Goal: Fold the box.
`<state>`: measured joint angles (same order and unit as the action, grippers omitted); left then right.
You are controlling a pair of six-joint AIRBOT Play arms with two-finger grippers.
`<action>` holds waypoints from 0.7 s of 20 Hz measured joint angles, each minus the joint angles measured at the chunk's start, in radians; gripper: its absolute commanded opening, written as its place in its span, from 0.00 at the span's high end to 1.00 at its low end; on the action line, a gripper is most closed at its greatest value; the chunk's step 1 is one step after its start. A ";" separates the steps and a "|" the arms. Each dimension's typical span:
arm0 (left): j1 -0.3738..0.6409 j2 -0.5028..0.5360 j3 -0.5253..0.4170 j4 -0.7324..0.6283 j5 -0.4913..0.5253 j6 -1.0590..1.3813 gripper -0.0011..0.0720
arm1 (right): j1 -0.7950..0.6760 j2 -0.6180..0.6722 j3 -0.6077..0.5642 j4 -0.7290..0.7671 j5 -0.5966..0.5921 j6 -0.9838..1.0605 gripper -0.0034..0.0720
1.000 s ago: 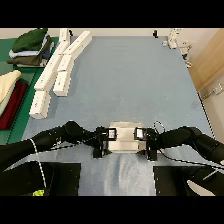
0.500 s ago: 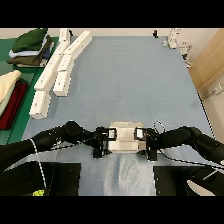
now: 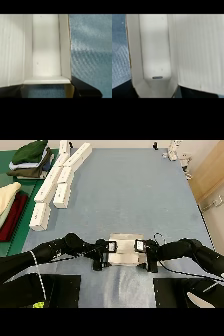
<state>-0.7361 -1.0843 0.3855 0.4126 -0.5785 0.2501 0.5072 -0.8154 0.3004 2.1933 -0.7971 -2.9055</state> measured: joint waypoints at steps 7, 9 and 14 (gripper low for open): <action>0.000 0.000 0.000 0.001 -0.008 0.001 0.29 | -0.002 0.146 0.012 -0.241 -0.067 0.250 0.00; -0.001 0.000 0.000 0.001 -0.002 0.001 0.29 | 0.000 0.196 0.031 -0.320 -0.182 0.386 0.00; -0.001 0.000 0.000 -0.001 0.001 0.000 0.29 | -0.001 0.290 0.098 -0.265 -0.435 0.718 0.11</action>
